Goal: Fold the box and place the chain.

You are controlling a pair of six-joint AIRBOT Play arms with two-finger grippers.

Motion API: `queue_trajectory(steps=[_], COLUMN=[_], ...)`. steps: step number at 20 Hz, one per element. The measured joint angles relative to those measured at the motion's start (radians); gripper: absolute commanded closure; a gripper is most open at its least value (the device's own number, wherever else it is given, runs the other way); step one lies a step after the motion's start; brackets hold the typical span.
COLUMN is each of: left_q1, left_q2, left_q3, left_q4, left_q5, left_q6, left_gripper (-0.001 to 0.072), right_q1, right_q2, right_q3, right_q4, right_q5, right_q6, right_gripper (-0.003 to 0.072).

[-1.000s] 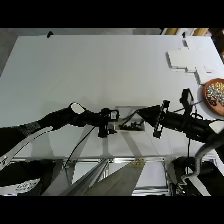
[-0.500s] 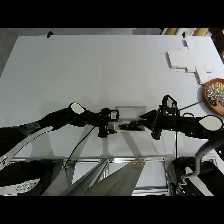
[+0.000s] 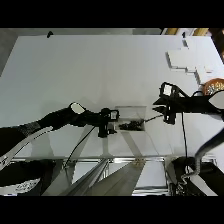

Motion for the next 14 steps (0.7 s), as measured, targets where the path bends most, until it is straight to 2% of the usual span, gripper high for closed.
queue_trajectory(steps=[5,14], left_q1=[0.000,0.000], left_q2=[0.000,0.000], left_q3=[0.000,0.000], left_q4=[0.000,0.000], left_q5=[0.000,0.000], left_q6=[0.000,0.000], left_gripper=[0.0617,0.0617], right_q1=[0.000,0.116], right_q2=[-0.138,-0.348], right_q3=[0.023,0.004], right_q4=[-0.134,-0.147], right_q5=[0.039,0.030], right_q6=[-0.029,-0.155], right_gripper=[0.0488,0.0488])
